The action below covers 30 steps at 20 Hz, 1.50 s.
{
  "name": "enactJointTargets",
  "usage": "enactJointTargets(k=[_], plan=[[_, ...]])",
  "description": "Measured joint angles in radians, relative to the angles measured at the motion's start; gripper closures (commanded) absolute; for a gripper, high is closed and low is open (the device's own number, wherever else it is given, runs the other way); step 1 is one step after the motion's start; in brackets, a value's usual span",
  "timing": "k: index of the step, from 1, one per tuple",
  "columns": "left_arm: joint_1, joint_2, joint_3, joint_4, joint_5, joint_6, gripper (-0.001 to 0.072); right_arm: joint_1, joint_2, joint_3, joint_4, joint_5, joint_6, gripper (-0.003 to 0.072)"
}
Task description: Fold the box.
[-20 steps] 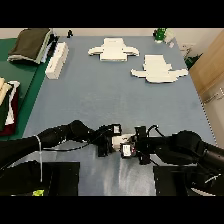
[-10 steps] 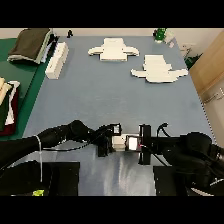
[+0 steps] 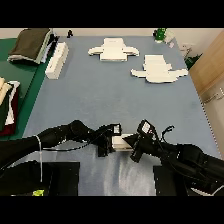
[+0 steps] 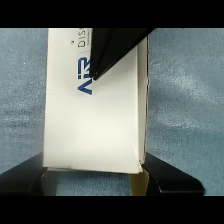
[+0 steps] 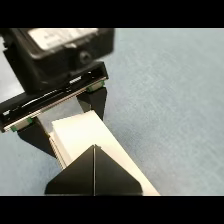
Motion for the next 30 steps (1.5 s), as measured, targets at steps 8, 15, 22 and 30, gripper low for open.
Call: enactJointTargets(k=[8,15,22,30], plan=[[0.000,0.000,0.000,0.000,0.000,0.000,0.0286,0.013,0.049,-0.056,0.030,0.038,0.052,0.0683],[0.000,0.000,0.000,0.001,0.001,0.001,0.0285,0.014,0.090,-0.105,0.035,0.011,0.058,0.0683],[0.000,0.000,0.000,0.001,0.001,0.001,0.0285,0.014,0.061,-0.120,0.048,0.003,0.085,0.0683],[0.000,0.000,0.000,0.001,0.001,0.001,0.0285,0.014,0.017,-0.123,0.061,0.010,0.101,0.0683]])
